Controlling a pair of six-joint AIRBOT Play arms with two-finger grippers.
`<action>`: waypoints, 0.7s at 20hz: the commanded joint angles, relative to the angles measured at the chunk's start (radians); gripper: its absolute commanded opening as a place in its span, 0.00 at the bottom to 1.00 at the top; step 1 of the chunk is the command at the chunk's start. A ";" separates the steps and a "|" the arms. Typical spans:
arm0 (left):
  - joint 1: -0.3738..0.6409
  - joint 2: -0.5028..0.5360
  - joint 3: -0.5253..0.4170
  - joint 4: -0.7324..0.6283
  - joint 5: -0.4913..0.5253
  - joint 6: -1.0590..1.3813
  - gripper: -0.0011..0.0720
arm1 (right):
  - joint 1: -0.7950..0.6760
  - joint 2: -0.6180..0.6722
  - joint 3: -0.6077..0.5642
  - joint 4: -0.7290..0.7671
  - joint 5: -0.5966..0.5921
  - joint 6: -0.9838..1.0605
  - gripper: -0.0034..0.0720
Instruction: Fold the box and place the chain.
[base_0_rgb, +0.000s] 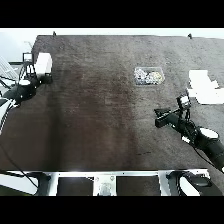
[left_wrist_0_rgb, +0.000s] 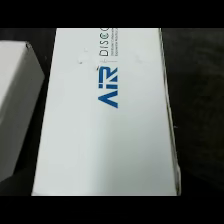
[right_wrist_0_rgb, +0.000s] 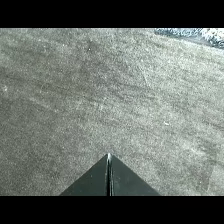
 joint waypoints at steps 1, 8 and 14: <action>0.040 -0.048 0.034 0.002 -0.078 -0.010 0.04 | 0.000 0.000 -0.004 0.000 0.000 0.001 0.05; 0.040 -0.121 0.087 -0.045 -0.064 -0.015 0.04 | 0.000 0.000 -0.004 0.003 0.000 0.001 0.05; 0.039 -0.167 0.095 -0.055 -0.071 -0.010 0.04 | 0.000 0.000 -0.004 0.004 0.000 0.001 0.05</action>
